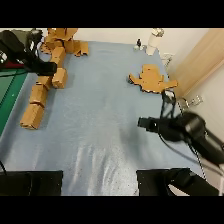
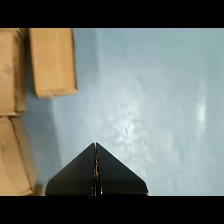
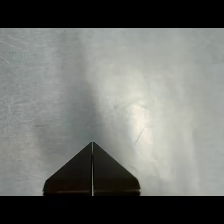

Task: Fold the box.

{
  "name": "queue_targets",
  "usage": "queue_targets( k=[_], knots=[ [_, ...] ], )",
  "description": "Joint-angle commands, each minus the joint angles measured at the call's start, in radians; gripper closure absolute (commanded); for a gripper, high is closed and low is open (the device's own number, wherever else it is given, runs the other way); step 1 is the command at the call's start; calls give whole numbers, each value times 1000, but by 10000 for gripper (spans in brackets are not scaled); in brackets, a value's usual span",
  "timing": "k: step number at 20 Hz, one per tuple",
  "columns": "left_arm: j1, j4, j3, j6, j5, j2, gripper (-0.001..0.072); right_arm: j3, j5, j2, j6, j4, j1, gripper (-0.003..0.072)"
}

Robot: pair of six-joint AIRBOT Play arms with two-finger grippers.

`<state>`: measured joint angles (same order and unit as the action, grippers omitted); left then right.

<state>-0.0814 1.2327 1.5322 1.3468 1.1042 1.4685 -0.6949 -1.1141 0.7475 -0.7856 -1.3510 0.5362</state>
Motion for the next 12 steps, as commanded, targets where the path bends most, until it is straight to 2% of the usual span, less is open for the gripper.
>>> queue_targets(
  k=[1, 3, 9, 12],
  knots=[
    [-62, -1, -77, 7, 72, -32, 702, -184, 38, 253, -461, -363, -226, 684],
    [-121, 0, -169, 7, 32, -80, 702, -253, 56, 368, -592, -501, -278, 684],
    [-287, -3, -560, 82, -192, -305, 702, -353, 65, 560, -630, -508, -237, 685],
    [-326, -10, -652, 117, -253, -356, 701, -354, 71, 592, -630, -508, -217, 685]
  ],
)
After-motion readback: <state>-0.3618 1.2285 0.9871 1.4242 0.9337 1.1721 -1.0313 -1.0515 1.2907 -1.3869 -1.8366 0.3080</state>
